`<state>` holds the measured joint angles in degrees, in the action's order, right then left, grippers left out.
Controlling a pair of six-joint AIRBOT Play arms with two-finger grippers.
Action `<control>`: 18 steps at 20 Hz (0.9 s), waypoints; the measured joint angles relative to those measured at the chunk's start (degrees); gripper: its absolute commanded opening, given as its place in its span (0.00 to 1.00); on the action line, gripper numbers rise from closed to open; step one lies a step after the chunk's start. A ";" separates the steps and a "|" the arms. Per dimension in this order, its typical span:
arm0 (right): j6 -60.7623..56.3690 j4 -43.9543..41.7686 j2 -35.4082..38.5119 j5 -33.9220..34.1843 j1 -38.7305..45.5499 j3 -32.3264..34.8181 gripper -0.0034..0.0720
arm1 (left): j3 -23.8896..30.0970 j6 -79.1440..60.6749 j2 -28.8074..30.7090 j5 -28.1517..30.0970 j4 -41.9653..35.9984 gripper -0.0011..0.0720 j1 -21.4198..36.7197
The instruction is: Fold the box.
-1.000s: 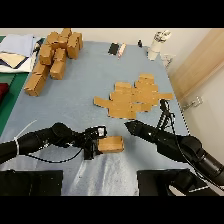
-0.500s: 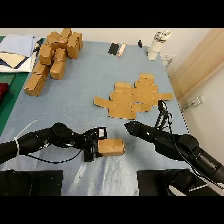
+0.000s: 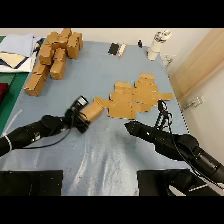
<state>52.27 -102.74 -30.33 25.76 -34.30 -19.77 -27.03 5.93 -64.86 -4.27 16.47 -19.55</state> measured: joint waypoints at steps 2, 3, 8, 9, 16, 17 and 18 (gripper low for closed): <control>-0.17 0.00 0.00 0.00 0.00 0.00 0.05 | -0.20 1.14 -0.20 1.97 -0.02 0.66 7.45; -0.24 -0.02 0.00 0.00 0.00 0.00 0.05 | -0.57 1.49 -0.66 2.80 0.00 0.66 11.50; -0.87 -0.04 0.00 0.00 0.00 0.00 0.05 | -6.49 2.25 -6.29 1.70 0.04 0.66 25.97; -1.07 -0.04 0.00 0.00 0.00 0.00 0.05 | -8.48 2.34 -8.02 1.60 0.04 0.66 27.82; -2.27 -0.07 0.00 -0.28 0.02 0.00 0.05 | -21.42 2.67 -19.43 0.76 0.07 0.67 31.58; -2.32 -0.07 0.00 -0.33 0.02 0.00 0.05 | -22.60 2.62 -20.46 0.72 0.17 0.69 31.69; -2.34 -0.07 0.00 -0.35 0.02 0.00 0.05 | -23.56 2.58 -21.22 1.22 0.22 0.91 31.85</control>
<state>49.93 -102.80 -30.33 25.41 -34.28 -19.77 -50.59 8.51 -86.08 -3.05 16.69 12.29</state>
